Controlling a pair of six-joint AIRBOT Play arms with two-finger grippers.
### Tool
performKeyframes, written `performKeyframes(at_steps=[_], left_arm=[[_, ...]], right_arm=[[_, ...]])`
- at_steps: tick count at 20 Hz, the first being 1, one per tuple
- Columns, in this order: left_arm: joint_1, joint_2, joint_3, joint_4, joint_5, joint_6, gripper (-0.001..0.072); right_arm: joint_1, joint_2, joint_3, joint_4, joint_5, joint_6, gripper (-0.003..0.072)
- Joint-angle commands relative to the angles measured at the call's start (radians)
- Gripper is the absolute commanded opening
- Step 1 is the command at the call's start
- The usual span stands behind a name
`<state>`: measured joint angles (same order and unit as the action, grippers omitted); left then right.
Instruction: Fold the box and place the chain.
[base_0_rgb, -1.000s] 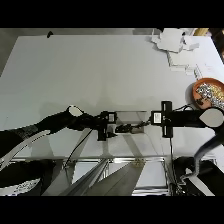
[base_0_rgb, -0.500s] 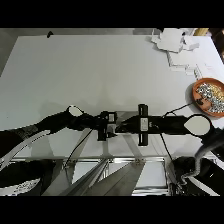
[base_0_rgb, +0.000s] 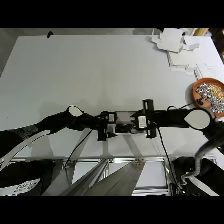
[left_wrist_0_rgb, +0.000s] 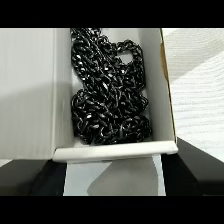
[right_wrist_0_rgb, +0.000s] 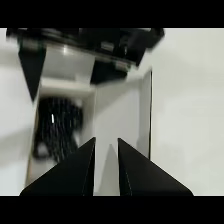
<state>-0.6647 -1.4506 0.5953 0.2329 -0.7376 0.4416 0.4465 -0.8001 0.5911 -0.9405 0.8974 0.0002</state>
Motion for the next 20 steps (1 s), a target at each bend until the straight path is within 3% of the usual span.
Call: performKeyframes(at_steps=[1,5,6,9,15,17,20], left_arm=[[0.000,0.001,0.000,0.000,0.000,0.000,0.0151],[0.000,0.001,0.000,0.000,0.000,0.000,0.0151],[0.000,0.001,0.000,0.000,0.000,0.000,0.0151],[0.000,0.001,0.000,0.000,0.000,0.000,0.0151],[0.000,0.000,0.000,0.000,0.000,0.000,0.0151],[0.000,0.000,0.000,0.000,0.000,0.000,0.0151],[0.000,0.000,0.000,0.000,0.000,0.000,0.0151]], right_arm=[[-0.188,0.008,0.028,-0.341,0.224,0.003,0.0161],[-0.422,-0.148,0.023,-0.360,0.176,-0.039,0.0185],[-0.432,-0.197,0.023,-0.362,0.156,-0.040,0.0249],[-0.419,-0.312,0.023,-0.335,0.083,-0.089,0.0264],[-0.408,-0.409,0.023,-0.340,0.050,-0.096,0.0213],[-0.408,-0.409,0.023,-0.340,0.049,-0.108,0.0105],[-0.408,-0.411,0.023,-0.339,0.045,-0.115,0.0098]])
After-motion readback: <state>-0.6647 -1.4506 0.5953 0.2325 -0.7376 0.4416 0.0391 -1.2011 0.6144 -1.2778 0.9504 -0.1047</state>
